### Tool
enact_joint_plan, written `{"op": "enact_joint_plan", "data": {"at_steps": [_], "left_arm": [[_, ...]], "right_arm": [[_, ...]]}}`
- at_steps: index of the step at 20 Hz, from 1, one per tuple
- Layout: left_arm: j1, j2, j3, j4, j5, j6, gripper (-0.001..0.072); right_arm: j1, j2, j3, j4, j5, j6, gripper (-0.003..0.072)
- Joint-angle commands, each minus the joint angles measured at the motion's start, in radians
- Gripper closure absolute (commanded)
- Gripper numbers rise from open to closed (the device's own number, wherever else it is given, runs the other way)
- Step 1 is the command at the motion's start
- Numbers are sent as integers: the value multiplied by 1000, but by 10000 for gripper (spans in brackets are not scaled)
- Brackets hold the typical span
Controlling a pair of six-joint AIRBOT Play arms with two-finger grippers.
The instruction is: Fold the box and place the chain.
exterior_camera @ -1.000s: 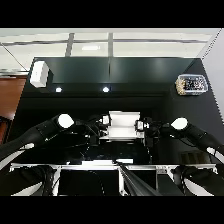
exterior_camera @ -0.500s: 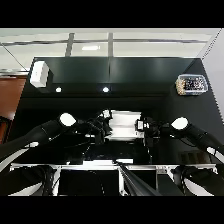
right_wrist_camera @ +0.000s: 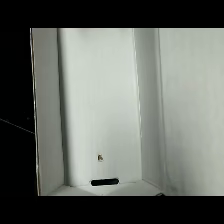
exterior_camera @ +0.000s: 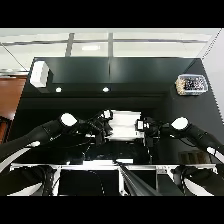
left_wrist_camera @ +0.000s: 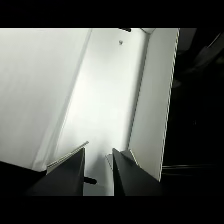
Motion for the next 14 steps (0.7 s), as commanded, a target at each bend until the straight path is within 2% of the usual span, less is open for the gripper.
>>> {"op": "enact_joint_plan", "data": {"at_steps": [1,3,7,9,11,12,14], "left_arm": [[13,18,2,10,-5,-25,686],[74,79,9,110,-45,-195,682],[294,273,8,549,-189,-662,682],[425,321,-1,693,-241,-976,682],[559,306,-24,729,-301,-1348,682],[616,286,-42,705,-339,-1459,681],[704,223,-89,531,-405,-1428,681]], "right_arm": [[0,0,1,0,0,0,218],[0,0,1,0,0,0,218],[0,0,1,0,0,0,218],[0,0,1,0,0,0,218],[0,0,1,0,0,0,218],[0,0,1,0,0,0,218],[0,0,1,0,0,0,218]]}}
